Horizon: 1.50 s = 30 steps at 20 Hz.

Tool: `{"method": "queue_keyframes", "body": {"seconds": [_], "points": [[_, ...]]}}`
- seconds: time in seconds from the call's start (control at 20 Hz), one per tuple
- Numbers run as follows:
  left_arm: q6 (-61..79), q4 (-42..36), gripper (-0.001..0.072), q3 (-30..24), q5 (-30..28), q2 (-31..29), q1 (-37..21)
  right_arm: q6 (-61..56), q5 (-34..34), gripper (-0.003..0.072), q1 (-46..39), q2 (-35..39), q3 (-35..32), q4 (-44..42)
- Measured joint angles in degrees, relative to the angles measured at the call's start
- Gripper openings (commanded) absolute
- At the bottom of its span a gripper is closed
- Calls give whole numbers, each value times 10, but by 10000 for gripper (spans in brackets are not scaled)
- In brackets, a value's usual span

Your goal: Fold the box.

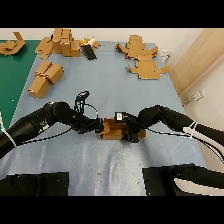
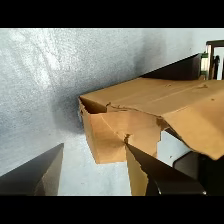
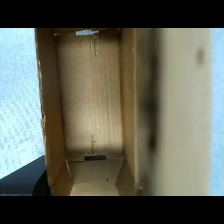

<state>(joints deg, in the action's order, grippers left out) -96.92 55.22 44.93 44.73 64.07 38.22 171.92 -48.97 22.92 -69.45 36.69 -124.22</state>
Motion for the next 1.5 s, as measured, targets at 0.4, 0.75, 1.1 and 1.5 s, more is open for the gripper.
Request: {"method": "queue_keyframes", "body": {"seconds": [0.4,0.75,1.1,1.5], "points": [[-1,-11,591,0,-29,12,0,0,0,498,0,0,0,0],[-9,-12,591,0,-41,17,0,0,0,498,0,0,0,0],[-63,19,592,5,-34,26,26,0,0,497,0,0,0,0],[-194,163,592,50,-17,62,89,0,0,497,0,0,0,0]]}}
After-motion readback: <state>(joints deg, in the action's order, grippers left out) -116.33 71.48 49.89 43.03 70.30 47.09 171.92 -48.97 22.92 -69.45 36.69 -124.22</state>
